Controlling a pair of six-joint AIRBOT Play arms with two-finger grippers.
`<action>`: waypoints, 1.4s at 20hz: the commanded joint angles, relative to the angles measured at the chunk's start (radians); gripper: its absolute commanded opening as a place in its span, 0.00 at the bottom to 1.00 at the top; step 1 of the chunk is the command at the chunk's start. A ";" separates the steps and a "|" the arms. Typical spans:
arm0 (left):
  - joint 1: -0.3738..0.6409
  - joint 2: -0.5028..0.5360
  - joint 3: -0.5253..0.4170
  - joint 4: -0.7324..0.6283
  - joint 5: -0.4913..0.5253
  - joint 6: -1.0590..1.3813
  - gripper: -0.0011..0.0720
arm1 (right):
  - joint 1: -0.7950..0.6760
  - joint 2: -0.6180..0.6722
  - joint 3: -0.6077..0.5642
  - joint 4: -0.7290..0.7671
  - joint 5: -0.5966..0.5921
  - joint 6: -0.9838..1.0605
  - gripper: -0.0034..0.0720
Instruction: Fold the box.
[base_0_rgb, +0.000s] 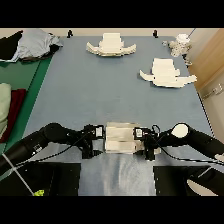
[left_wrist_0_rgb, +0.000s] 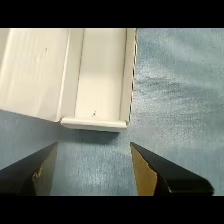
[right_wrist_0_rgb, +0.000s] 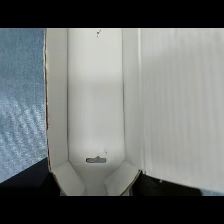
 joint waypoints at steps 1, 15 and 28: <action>-0.016 -0.101 -0.016 -0.131 0.038 0.180 0.96 | 0.000 0.001 0.001 0.000 0.000 0.000 0.74; -0.061 -0.223 -0.003 -0.246 0.070 0.330 0.96 | 0.000 0.001 0.001 0.000 0.000 0.000 0.75; -0.085 -0.271 0.037 -0.214 0.114 0.253 0.86 | 0.000 0.001 0.001 0.000 0.000 0.000 0.74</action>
